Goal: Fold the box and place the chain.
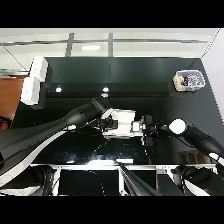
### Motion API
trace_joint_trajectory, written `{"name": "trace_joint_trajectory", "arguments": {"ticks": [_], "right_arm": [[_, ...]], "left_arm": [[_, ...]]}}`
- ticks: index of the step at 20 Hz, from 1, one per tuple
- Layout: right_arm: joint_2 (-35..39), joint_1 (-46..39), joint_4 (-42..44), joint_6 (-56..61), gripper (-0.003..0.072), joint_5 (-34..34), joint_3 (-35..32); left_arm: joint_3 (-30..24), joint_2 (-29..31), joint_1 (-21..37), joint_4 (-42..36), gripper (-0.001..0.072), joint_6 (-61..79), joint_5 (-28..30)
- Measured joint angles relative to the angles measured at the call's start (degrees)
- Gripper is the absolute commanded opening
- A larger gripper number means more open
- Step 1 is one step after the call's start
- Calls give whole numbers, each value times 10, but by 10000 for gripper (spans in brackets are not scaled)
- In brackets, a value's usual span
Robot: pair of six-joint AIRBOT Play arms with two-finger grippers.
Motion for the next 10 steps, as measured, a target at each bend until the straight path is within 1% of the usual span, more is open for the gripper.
{"name": "trace_joint_trajectory", "arguments": {"ticks": [1, 3, 7, 10], "right_arm": [[-2, 0, 4, 0, 457, -3, 0], [-3, 0, 16, 0, 229, -7, 0], [-5, 2, 58, 1, 229, -14, 0], [-6, 10, 109, 2, 229, -19, -1]], "left_arm": [[0, 0, 0, 0, 31, 0, 1], [0, -3, 0, -3, 31, -1, 2], [0, -4, 0, -9, 31, -1, 2], [0, -5, 0, -10, 31, -1, 1]]}}
